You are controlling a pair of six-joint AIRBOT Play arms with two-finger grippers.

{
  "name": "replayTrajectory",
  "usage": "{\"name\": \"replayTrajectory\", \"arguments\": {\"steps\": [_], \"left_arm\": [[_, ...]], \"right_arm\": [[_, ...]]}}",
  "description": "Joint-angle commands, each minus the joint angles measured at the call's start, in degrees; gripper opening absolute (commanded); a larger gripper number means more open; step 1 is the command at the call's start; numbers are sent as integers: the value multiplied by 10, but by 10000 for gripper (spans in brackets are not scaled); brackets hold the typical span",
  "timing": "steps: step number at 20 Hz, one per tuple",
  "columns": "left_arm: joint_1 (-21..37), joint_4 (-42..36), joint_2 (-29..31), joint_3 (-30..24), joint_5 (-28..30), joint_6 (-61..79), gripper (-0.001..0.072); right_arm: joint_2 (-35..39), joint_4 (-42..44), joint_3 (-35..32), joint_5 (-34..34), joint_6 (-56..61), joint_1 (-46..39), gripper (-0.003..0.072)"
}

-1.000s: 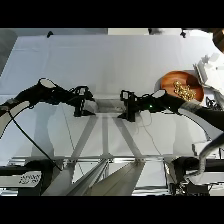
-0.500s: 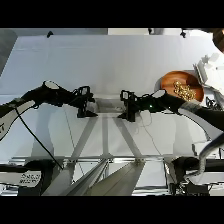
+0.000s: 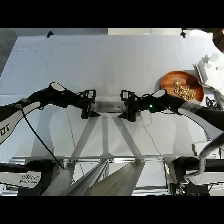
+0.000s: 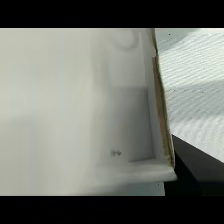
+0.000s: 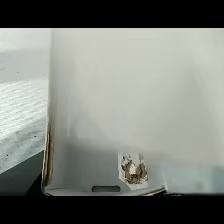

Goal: Fold the box and place the chain.

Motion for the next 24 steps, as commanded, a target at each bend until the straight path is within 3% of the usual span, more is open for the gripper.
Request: {"name": "replayTrajectory", "arguments": {"steps": [1, 24], "left_arm": [[-2, 1, -1, 0, 4, 2, 276], [-2, 0, -1, 0, 4, 2, 276]], "right_arm": [[0, 0, 0, 2, 0, 1, 381], [0, 1, 0, 17, 0, 1, 382]]}}
